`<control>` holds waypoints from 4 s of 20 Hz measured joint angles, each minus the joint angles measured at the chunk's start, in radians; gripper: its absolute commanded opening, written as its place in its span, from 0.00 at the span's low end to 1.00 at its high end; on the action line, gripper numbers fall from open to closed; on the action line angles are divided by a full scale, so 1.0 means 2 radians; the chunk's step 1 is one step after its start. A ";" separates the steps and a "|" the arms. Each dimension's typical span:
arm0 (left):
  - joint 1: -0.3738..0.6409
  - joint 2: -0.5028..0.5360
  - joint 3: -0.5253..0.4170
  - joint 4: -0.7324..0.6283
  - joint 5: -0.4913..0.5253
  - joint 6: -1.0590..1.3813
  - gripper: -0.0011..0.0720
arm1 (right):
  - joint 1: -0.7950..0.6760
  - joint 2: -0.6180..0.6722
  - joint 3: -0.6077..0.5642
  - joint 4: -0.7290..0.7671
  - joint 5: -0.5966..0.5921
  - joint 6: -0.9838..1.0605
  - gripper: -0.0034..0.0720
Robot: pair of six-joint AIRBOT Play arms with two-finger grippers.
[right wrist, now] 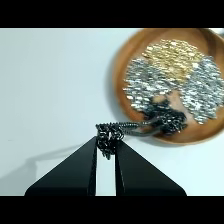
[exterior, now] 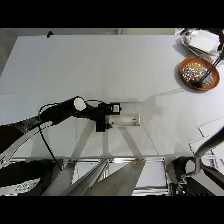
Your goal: Fold the box and place the chain.
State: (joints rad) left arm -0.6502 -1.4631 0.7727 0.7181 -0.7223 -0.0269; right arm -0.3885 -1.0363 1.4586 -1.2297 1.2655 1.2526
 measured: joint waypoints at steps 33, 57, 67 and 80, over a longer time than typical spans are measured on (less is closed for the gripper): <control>0.000 0.000 0.000 0.000 0.000 0.000 0.30 | 0.168 0.190 -0.128 0.240 0.129 -0.051 0.07; 0.000 0.000 0.000 0.000 0.000 0.000 0.30 | 0.399 -0.063 -0.381 0.210 -0.151 -0.144 0.34; 0.000 0.000 0.000 0.000 0.000 0.000 0.30 | 0.342 -0.022 -0.363 0.190 -0.091 -0.144 0.27; 0.000 0.000 0.000 0.000 0.000 0.000 0.30 | 0.261 -0.050 -0.354 -0.054 -0.102 0.011 0.50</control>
State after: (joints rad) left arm -0.6502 -1.4631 0.7727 0.7185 -0.7223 -0.0265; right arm 0.1341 -1.1362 0.7498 -1.3380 1.0615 1.2743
